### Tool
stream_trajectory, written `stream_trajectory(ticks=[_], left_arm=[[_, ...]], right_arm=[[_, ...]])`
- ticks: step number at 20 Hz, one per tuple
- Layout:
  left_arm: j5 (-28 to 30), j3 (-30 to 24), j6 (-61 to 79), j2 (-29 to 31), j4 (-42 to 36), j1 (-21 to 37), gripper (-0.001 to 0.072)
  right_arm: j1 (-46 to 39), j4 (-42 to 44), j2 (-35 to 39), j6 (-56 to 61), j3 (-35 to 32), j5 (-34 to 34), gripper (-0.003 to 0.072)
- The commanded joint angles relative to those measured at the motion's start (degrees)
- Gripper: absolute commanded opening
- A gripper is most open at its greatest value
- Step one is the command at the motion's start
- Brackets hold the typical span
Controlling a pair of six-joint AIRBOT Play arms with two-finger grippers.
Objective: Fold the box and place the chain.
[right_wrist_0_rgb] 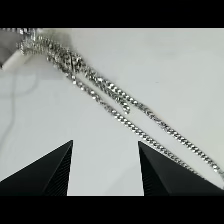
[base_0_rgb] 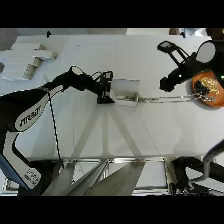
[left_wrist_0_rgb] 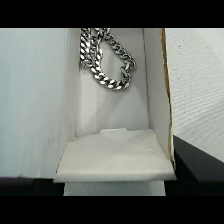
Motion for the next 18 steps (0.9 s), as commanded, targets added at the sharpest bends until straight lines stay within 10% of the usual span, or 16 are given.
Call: stream_trajectory(ticks=[1, 18], left_arm=[[0.0, 0.0, 0.0, 0.0, 0.0, 0.0, 0.0354], [0.0, 0.0, 0.0, 0.0, 0.0, 0.0, 0.0354]], right_arm=[[-1.1, 0.4, -2.3, -12.3, -0.9, 2.1, 0.0475], [-0.8, 1.1, -17.4, -18.6, -3.0, -4.4, 0.0555]])
